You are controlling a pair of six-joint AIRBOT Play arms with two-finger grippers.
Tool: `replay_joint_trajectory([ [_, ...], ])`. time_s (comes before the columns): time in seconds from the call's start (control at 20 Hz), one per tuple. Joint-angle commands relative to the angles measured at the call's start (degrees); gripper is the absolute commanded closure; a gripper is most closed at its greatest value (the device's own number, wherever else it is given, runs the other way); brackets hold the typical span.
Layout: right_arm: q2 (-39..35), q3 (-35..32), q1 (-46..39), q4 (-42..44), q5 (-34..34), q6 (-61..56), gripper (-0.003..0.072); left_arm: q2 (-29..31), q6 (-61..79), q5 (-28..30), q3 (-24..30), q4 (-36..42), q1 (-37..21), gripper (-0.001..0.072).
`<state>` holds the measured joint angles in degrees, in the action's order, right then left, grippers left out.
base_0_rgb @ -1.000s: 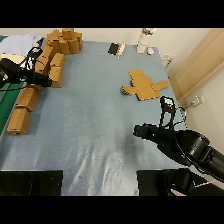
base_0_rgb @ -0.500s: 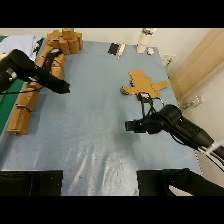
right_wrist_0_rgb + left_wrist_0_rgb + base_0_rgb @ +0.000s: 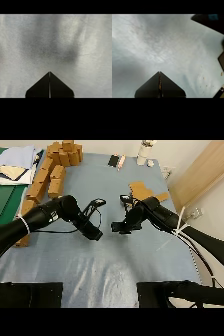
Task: Fold the box.
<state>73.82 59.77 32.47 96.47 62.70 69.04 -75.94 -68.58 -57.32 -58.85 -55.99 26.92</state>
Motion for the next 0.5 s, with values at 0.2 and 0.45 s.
replay_joint_trajectory([
  [0.2, 2.91, 1.22, -0.11, 2.32, 1.2, 1.53, 0.0683, 0.04, -1.86, -1.46, 2.14, 1.42, 5.38, 0.0698],
  [0.45, 2.91, 1.22, -0.11, 2.32, 1.22, 1.53, 0.0683, 0.04, -1.86, -1.22, 2.14, 1.55, 5.38, 0.0698],
])
